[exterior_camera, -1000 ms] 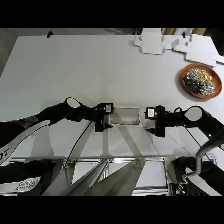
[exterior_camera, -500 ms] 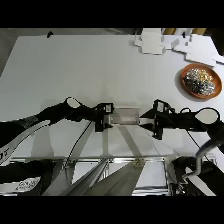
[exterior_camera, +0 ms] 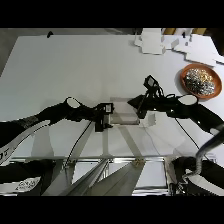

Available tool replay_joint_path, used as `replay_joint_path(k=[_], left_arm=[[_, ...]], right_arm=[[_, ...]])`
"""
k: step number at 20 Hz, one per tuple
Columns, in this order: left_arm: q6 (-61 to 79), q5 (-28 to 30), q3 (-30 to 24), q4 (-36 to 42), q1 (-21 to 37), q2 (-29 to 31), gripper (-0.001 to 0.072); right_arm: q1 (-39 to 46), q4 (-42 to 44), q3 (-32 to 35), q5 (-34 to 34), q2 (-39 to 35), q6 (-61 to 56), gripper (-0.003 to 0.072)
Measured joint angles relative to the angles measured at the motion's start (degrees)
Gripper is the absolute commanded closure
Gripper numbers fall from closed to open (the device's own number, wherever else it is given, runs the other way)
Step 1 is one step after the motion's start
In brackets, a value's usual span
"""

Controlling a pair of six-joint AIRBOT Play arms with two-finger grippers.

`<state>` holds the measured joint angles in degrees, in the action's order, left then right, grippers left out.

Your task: Fold the box and place the chain.

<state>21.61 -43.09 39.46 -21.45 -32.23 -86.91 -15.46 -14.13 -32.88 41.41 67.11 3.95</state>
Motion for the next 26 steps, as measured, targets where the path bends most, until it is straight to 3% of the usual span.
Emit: replay_joint_path(k=[7,12,15,16,17,18,21,26], left_arm=[[0.00,0.00,0.00,0.00,0.00,0.00,0.0557],[0.00,0.00,0.00,0.00,0.00,0.00,0.0557],[0.00,0.00,0.00,0.00,0.00,0.00,0.0557],[0.00,0.00,0.00,0.00,0.00,0.00,0.0557],[0.00,0.00,0.02,0.00,0.00,0.00,0.0557],[0.00,0.00,0.00,0.00,0.00,0.00,0.0557],[0.02,0.00,0.00,0.00,0.00,0.00,0.0557],[0.02,0.00,0.00,0.00,0.00,0.00,0.0557]], right_arm=[[-0.24,-11.30,-2.62,-2.45,6.78,-12.13,0.0667],[0.63,-17.73,-2.82,-1.16,0.37,-15.08,0.0668],[1.60,-27.54,-2.84,4.92,-6.32,-9.90,0.0663],[2.03,-31.26,-2.82,8.31,-7.89,-7.15,0.0601],[2.43,-34.21,-2.73,10.64,-8.96,-4.92,0.0491],[2.78,-36.74,-2.43,12.59,-9.79,-2.97,0.0452],[3.26,-39.95,-0.44,15.15,-11.04,0.74,0.0462],[3.50,-38.07,3.32,12.74,-9.53,6.60,0.0466]])
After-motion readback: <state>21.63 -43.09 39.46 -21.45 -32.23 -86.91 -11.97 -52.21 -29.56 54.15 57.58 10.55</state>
